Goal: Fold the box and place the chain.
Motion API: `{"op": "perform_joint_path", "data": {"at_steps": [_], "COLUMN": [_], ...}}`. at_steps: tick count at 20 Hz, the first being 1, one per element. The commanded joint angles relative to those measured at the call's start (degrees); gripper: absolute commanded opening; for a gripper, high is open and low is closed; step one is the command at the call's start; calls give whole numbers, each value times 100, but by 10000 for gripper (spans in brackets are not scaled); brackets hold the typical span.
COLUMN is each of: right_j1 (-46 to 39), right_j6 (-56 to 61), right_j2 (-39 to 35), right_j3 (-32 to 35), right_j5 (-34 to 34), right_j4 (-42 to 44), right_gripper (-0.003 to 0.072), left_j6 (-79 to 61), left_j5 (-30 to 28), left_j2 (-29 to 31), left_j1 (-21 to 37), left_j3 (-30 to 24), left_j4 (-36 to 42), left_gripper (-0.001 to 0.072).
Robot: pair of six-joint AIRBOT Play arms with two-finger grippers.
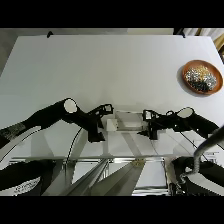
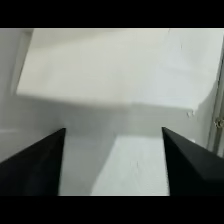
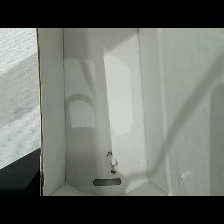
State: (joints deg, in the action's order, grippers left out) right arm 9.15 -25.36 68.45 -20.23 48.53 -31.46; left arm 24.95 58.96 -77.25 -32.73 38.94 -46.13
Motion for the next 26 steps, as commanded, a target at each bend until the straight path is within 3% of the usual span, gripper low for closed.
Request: {"op": "perform_joint_path", "data": {"at_steps": [1, 2, 3, 7, 8, 11, 13, 15, 19, 21, 23, 26], "right_j1": [2, 2, 2, 2, 2, 2, 2, 2, 2, 2, 2, 2], "right_j6": [0, 0, 0, 0, 0, 0, 0, 0, 0, 0, 0, 0], "right_j2": [0, 0, 0, 0, 0, 0, 0, 0, 0, 0, 0, 0], "right_j3": [0, 0, 0, 0, 0, 0, 0, 0, 0, 0, 0, 0], "right_j5": [13, 13, 13, 13, 13, 13, 13, 13, 13, 13, 13, 13], "right_j4": [0, 0, 0, 0, 0, 0, 0, 0, 0, 0, 0, 0], "right_gripper": [343, 343, 343, 343, 343, 343, 343, 343, 343, 343, 343, 343], "left_j6": [1244, 1534, 1860, 3279, 3331, 3340, 3366, 3530, 3679, 3705, 3709, 4177], "left_j5": [339, 334, 284, -352, -380, -267, -243, -297, -317, -291, -269, -170], "left_j2": [118, 138, 144, 129, 122, 114, 94, 79, 61, 66, 66, 66], "left_j1": [310, 398, 470, 520, 518, 496, 402, 291, 249, 210, 190, 153], "left_j3": [9, 11, 13, 13, 15, 26, 26, 26, 44, 157, 302, 389], "left_j4": [-393, -345, -240, 654, 960, 1722, 1893, 1858, 1869, 1862, 1860, 1635], "left_gripper": [299, 153, 112, 102, 61, 53, 68, 148, 162, 237, 238, 326]}}
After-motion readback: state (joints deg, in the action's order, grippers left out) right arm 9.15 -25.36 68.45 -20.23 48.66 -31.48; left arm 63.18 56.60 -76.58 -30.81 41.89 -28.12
